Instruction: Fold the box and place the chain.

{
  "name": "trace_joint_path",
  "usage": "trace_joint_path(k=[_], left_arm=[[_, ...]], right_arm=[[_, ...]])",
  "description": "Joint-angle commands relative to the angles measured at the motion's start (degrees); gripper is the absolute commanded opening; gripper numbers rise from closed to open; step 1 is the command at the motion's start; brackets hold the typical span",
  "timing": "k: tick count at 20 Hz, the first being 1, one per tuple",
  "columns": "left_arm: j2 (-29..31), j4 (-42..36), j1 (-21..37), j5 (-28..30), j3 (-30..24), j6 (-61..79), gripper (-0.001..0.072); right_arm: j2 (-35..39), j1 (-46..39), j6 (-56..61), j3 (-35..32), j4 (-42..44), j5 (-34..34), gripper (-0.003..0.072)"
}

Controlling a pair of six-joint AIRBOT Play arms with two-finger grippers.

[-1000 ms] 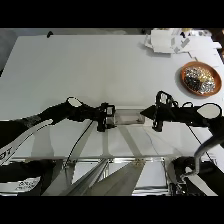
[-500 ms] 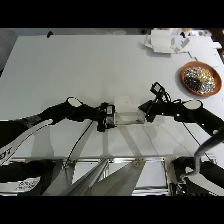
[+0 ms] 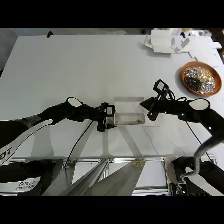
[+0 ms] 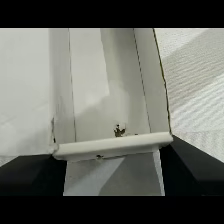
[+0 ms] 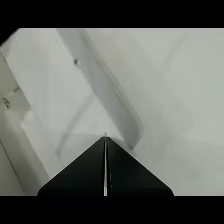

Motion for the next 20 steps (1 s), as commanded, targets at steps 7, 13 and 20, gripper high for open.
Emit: trace_joint_path(k=[7, 13, 20], left_arm=[[0.0, -0.1, 0.0, 0.0, 0.0, -0.1, 0.0108], [0.0, -0.1, 0.0, 0.0, 0.0, -0.1, 0.0108], [0.0, 0.0, 0.0, 0.0, 0.0, -0.1, 0.0108]], right_arm=[[10.9, 0.0, 0.0, 0.3, -38.8, 13.3, 0.0026], [5.2, 0.0, -3.2, -0.3, -29.9, 8.0, 0.0312], [-3.3, 0.0, -18.3, -0.4, -21.6, 8.5, 0.0166]])
